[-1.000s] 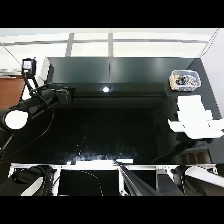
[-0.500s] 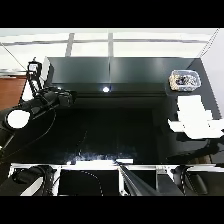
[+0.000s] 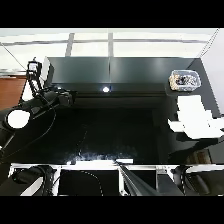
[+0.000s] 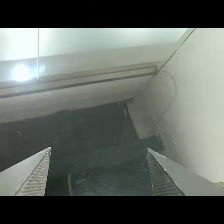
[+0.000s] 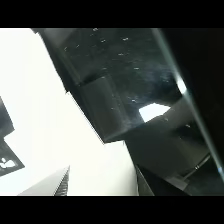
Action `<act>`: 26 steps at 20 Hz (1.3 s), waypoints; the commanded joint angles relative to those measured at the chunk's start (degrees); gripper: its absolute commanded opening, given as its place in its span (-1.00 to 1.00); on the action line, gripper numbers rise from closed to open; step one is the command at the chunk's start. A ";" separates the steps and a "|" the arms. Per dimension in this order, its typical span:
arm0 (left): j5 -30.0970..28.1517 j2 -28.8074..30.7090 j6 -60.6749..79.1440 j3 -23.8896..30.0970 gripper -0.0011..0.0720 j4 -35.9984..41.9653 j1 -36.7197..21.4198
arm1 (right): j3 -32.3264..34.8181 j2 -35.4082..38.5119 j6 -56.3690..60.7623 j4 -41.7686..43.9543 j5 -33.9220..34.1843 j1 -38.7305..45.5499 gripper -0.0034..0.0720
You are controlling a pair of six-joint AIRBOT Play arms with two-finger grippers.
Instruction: Fold the box and place the chain.
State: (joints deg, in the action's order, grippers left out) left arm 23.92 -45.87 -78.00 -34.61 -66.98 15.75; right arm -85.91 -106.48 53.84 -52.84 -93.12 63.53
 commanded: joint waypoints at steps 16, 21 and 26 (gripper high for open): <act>0.28 -0.04 0.00 -0.02 0.96 -0.02 -0.02 | 24.68 20.20 -4.17 11.17 6.49 -12.59 -0.88; 0.35 -0.04 -0.02 -0.02 0.96 3.41 -0.02 | 40.79 32.39 -1.49 24.15 21.59 -29.44 -0.88; 2.67 -0.09 -0.24 -0.02 0.96 5.40 0.00 | 57.83 52.63 -2.03 28.61 46.34 -54.29 -0.88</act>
